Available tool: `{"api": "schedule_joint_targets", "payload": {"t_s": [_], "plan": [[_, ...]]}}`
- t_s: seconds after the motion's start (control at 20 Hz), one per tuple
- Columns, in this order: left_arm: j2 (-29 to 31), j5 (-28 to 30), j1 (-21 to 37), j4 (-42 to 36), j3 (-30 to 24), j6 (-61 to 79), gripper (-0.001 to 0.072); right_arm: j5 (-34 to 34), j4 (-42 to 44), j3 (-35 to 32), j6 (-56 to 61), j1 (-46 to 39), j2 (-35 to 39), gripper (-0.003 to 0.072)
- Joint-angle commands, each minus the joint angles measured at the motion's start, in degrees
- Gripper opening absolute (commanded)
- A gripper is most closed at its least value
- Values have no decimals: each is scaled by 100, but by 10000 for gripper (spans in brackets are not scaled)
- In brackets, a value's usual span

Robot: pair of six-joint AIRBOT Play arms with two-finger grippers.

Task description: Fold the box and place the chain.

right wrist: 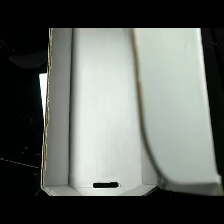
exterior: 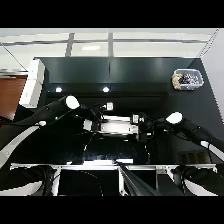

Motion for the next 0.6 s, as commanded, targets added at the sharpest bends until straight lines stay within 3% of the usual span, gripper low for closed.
{"api": "schedule_joint_targets", "payload": {"t_s": [0.0,0.55], "plan": [[0,-426,0,2,4,-2,28,66,-90,7,20,7,-4,635],[0,-549,4,2,4,-2,29,129,-208,11,52,9,-9,635]]}}
